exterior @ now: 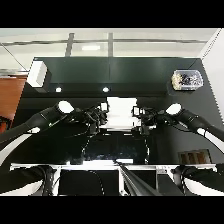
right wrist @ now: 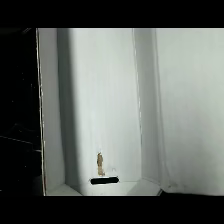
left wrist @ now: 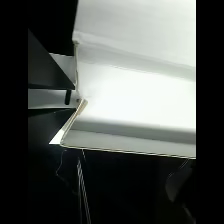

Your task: Fold the box and place the chain.

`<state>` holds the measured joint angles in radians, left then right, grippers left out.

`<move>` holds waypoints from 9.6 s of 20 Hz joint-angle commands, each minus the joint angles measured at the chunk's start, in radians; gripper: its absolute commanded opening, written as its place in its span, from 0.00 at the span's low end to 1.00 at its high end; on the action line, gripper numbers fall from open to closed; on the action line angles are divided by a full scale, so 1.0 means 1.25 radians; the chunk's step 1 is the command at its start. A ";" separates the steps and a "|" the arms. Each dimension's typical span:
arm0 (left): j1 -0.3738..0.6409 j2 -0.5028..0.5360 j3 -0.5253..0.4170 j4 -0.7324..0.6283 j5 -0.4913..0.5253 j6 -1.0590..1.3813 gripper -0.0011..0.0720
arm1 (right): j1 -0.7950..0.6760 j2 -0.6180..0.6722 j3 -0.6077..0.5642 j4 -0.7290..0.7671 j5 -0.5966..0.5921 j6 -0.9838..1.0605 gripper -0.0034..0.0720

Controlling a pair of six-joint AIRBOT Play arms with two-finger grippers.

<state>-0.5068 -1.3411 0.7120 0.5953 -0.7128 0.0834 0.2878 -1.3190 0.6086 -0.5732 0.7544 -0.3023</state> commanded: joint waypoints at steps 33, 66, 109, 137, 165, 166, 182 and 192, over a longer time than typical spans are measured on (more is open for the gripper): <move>0.363 0.076 0.153 0.352 -0.341 -0.904 0.05 | 0.001 -0.001 0.000 0.000 0.000 0.000 0.58; 0.290 -0.192 0.164 -0.068 -0.516 -0.949 0.96 | 0.001 -0.001 0.000 0.000 0.000 0.000 0.58; -0.098 -0.192 0.360 0.509 -0.289 -1.529 0.64 | 0.001 -0.001 0.000 0.012 -0.020 0.013 0.58; -0.204 -0.261 0.468 0.659 -0.356 -1.815 0.06 | 0.001 -0.001 0.000 0.012 -0.020 0.013 0.58; -0.217 -0.261 0.468 0.738 -0.416 -1.862 0.05 | -0.021 0.095 0.000 -0.119 0.055 0.067 1.00; -0.218 -0.261 0.468 0.736 -0.416 -1.862 0.05 | -0.021 0.095 0.000 -0.104 0.053 0.059 1.00; -0.214 -0.261 0.468 0.732 -0.421 -1.862 0.05 | -0.019 0.093 0.000 -0.017 0.059 0.033 0.21; -0.214 -0.261 0.468 0.732 -0.419 -1.872 0.05 | 0.042 0.055 0.000 0.041 0.019 0.084 0.21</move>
<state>-0.7746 -1.6669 1.2972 1.5105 -1.2407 -2.2539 0.3138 -1.2259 0.6083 -0.5510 0.8139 -0.2298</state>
